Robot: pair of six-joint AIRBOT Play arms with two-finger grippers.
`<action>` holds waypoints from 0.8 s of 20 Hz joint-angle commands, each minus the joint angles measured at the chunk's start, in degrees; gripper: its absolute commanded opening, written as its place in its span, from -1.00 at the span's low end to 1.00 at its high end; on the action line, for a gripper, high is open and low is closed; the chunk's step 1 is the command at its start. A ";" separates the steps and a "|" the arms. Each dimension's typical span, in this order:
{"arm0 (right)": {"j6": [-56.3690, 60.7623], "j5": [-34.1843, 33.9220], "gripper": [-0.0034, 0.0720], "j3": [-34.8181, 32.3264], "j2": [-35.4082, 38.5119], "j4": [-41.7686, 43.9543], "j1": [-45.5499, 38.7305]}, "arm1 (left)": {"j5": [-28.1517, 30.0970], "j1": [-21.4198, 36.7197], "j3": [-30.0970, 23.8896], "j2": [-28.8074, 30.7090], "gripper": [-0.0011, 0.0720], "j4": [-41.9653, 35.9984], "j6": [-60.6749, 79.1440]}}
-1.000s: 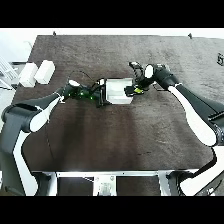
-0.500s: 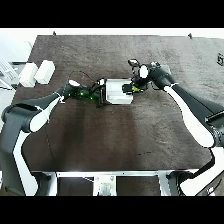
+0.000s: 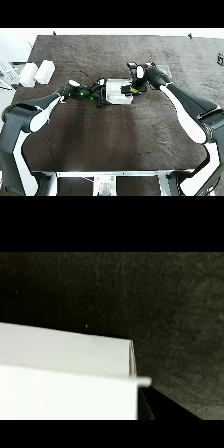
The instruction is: Fold the box and place the chain.
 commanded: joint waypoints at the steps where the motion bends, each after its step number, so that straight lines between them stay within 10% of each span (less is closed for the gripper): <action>1: 0.76 5.11 0.04 4.11 -2.36 -1.33 0.07 | 0.00 0.02 0.04 0.04 0.32 0.02 0.00; 9: 4.50 8.55 -0.05 6.71 -3.96 -3.28 0.04 | 0.00 0.02 0.04 0.04 0.32 0.02 0.00; 16: 5.62 10.99 -0.64 6.71 -3.96 -2.25 0.20 | 0.00 0.02 0.04 0.04 0.32 0.02 0.00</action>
